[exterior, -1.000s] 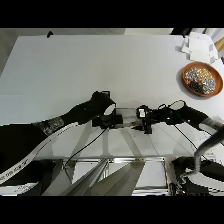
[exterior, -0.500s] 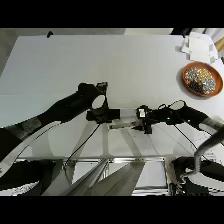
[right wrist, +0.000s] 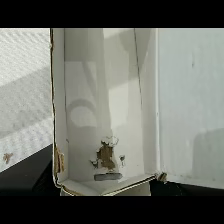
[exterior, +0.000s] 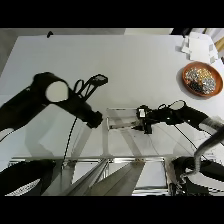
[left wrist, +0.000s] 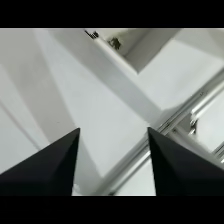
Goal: Fold the box and place the chain.
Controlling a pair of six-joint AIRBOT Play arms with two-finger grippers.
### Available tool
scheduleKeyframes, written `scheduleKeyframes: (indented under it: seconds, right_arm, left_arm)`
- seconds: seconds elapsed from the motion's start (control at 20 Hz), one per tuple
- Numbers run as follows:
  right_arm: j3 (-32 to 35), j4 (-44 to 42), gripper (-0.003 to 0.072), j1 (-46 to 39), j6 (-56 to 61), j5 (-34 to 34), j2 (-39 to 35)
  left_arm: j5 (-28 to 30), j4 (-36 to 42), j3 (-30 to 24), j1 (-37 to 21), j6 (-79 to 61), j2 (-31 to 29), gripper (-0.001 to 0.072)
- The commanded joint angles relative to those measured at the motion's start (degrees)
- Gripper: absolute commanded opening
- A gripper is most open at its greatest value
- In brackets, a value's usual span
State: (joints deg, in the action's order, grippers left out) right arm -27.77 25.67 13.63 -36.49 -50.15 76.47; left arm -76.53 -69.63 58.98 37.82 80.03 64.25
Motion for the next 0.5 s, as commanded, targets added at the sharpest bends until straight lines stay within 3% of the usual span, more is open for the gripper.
scheduleKeyframes:
  seconds: [0.0, 0.1, 0.25, 0.45]
  right_arm:
    - [-0.07, 0.0, 0.0504, -0.02, 0.0, 0.0, -0.02]
    - [-0.07, -0.02, 0.0504, -0.02, 0.0, 0.0, -0.02]
    - [-0.07, -0.02, 0.0504, -0.02, 0.0, 0.0, -0.02]
    - [-0.07, -0.02, 0.0504, -0.02, 0.0, -0.02, -0.02]
  left_arm:
    - [8.13, 8.31, -11.06, -7.67, -37.35, -9.51, 0.0539]
    - [14.45, 15.02, -18.97, -12.33, -56.96, -12.04, 0.0647]
    - [18.86, 26.82, -27.69, -17.2, -82.68, -10.01, 0.0655]
    - [23.56, 38.34, -30.29, -17.31, -99.62, -0.94, 0.0694]
